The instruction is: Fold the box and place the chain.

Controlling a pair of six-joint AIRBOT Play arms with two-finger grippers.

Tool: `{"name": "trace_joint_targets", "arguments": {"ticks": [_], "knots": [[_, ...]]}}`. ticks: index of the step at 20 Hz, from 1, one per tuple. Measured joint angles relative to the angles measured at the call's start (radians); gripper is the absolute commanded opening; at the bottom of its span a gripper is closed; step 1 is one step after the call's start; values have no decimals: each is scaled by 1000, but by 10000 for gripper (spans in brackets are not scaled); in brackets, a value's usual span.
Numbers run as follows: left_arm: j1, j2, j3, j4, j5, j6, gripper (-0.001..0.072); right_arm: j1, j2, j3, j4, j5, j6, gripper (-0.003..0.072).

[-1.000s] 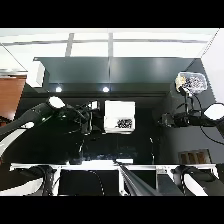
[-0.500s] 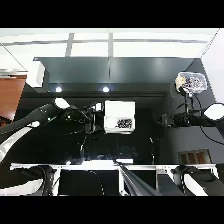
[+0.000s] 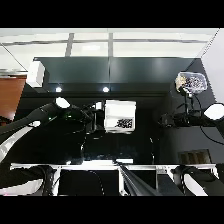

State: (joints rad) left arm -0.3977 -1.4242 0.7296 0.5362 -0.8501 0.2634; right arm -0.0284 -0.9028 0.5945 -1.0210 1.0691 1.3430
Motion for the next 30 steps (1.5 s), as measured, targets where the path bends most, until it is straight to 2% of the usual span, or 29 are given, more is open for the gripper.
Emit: {"name": "trace_joint_targets", "arguments": {"ticks": [9, 10, 11, 12, 13, 21, 23, 24, 30], "knots": [[-36, 0, 0, -2, 22, -1, 709, 0, 0, 0, 0, 0, 0, 312], [-38, 0, 0, -1, 23, -1, 695, 0, 0, 0, 0, 0, 0, 312], [-40, 0, 0, 0, 25, -2, 591, 0, 0, 0, 0, 0, 0, 312], [-41, 0, 0, 0, 27, -5, 453, 0, 0, 0, 0, 0, 0, 312], [-42, 0, 0, 0, 27, -4, 401, 0, 0, 0, 0, 0, 0, 312], [-43, 0, 0, 2, 29, -5, 407, 0, 0, 0, 19, -6, -4, 317], [-43, 0, 0, 2, 29, -5, 406, 0, 0, 0, 74, -45, -16, 562], [-43, 0, 0, 2, 29, -5, 406, 0, 0, 1, 113, -79, -22, 618], [-43, 0, 0, 2, 30, -5, 406, 55, -72, 82, 276, -300, -83, 614]]}}
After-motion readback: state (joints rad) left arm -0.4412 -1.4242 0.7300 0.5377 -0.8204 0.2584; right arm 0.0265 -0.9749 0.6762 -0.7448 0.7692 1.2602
